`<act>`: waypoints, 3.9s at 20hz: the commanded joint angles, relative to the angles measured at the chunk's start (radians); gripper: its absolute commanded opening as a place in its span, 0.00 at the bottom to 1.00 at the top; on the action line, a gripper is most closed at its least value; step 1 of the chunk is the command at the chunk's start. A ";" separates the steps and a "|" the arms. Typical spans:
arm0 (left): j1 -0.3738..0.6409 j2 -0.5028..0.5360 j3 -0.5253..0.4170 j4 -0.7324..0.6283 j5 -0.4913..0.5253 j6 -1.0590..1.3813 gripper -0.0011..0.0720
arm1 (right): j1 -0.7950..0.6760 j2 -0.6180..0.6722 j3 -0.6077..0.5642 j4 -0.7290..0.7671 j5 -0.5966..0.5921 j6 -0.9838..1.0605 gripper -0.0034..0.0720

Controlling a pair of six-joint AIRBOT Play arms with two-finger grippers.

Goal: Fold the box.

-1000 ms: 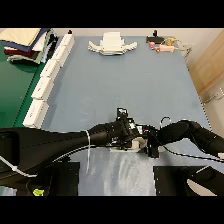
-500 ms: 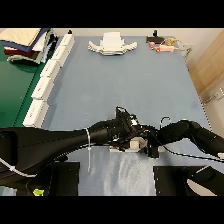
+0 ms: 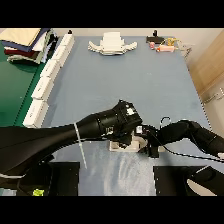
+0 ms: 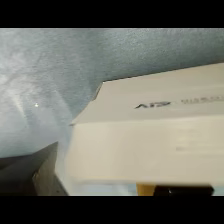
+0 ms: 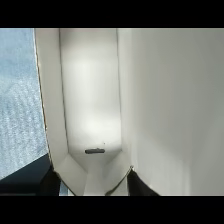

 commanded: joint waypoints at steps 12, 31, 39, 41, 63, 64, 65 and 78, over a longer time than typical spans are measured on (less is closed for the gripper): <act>0.420 0.502 -0.348 -0.301 0.082 0.878 0.19 | 0.001 0.000 0.000 0.000 -0.001 -0.001 0.68; 0.555 0.456 -0.782 -0.865 0.773 2.496 0.96 | 0.001 0.000 0.000 0.000 -0.001 -0.001 0.68; 0.550 0.372 -0.820 -0.961 0.775 2.570 0.96 | 0.001 0.000 0.000 0.000 -0.001 -0.001 0.69; 0.532 0.362 -0.820 -0.980 0.779 2.572 0.96 | 0.001 0.000 0.000 0.000 -0.001 -0.001 0.69; 0.436 0.272 -0.823 -1.091 0.914 2.554 0.96 | 0.001 0.000 0.000 0.000 -0.001 -0.001 0.68; 0.436 0.272 -0.823 -1.091 0.917 2.531 0.96 | 0.001 0.000 0.000 0.000 -0.001 -0.001 0.68; 0.436 0.272 -0.823 -1.091 0.921 2.515 0.91 | 0.001 0.000 0.000 0.000 -0.001 -0.001 0.69; 0.436 0.272 -0.822 -1.091 0.902 2.519 0.58 | 0.001 0.000 0.000 0.000 -0.001 -0.001 0.68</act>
